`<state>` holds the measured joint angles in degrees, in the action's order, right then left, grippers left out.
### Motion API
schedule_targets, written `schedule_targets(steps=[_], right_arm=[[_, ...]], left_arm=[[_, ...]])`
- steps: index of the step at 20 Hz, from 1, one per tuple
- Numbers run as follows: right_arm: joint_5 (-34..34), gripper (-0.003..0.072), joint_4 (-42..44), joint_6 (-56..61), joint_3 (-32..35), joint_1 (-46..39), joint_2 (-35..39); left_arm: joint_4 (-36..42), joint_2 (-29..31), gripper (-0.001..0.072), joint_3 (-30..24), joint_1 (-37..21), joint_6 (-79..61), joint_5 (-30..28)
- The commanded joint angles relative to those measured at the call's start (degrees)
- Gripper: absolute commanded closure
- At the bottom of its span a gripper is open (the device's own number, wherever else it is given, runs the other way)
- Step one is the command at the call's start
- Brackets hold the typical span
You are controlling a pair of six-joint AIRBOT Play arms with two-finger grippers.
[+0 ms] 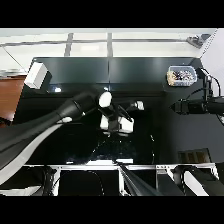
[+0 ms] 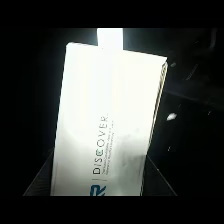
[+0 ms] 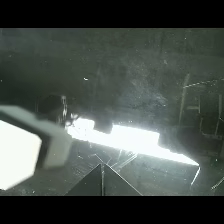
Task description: Fold the box and place the chain.
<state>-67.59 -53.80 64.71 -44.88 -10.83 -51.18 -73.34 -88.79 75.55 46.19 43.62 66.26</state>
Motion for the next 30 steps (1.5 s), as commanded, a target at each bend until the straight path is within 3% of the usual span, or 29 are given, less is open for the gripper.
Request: schedule_targets(steps=[1, 3, 6, 11, 14, 16, 19, 22, 28, 29, 30], right_arm=[[0.0, 0.0670, 0.0, 0.0, 0.0, 0.0, 0.0], [0.0, 0.0669, 0.0, 0.0, 0.0, 0.0, 0.0], [0.0, 0.0670, 0.0, 0.0, 0.0, 0.0, 0.0], [0.8, 0.0670, 0.3, 0.3, 0.0, 0.0, 0.0], [1.9, 0.0670, 0.3, 1.7, 0.0, 0.0, 0.0], [2.4, 0.0669, 0.4, 1.7, 0.0, 0.0, 0.0], [2.4, 0.0669, 0.4, 2.6, 0.0, 0.0, 0.0], [2.5, 0.0670, 0.4, 2.6, 0.0, 0.0, 0.0], [2.8, 0.0670, 0.4, 4.2, 0.0, 0.0, 0.0], [3.2, 0.0670, 0.4, 4.4, 0.0, 0.0, 0.0], [3.7, 0.0670, 0.4, 4.9, 0.0, 0.0, 0.0]], left_arm=[[-10.5, 3.6, 0.0437, 3.2, -6.0, 14.5, 12.7], [-16.4, 6.7, 0.0437, 3.2, -14.0, 24.9, 18.1], [-17.3, 10.6, 0.0437, 2.0, -31.3, 35.7, 21.4], [-15.8, 13.2, 0.0437, -5.2, -59.3, 43.1, 16.0], [-15.7, 11.5, 0.0435, -5.3, -68.6, 41.5, 11.5], [-15.2, 10.4, 0.0435, -4.8, -71.5, 39.9, 5.9], [-8.0, 6.6, 0.0434, -2.8, -73.8, 31.3, -1.1], [-5.0, 1.6, 0.0435, -0.5, -74.1, 24.2, -4.0], [-3.9, -7.1, 0.0433, 5.0, -73.3, 23.6, -9.2], [-2.2, -8.1, 0.0425, 6.5, -73.2, 23.6, -9.4], [-0.5, -8.6, 0.0315, 8.0, -72.9, 23.7, -9.4]])
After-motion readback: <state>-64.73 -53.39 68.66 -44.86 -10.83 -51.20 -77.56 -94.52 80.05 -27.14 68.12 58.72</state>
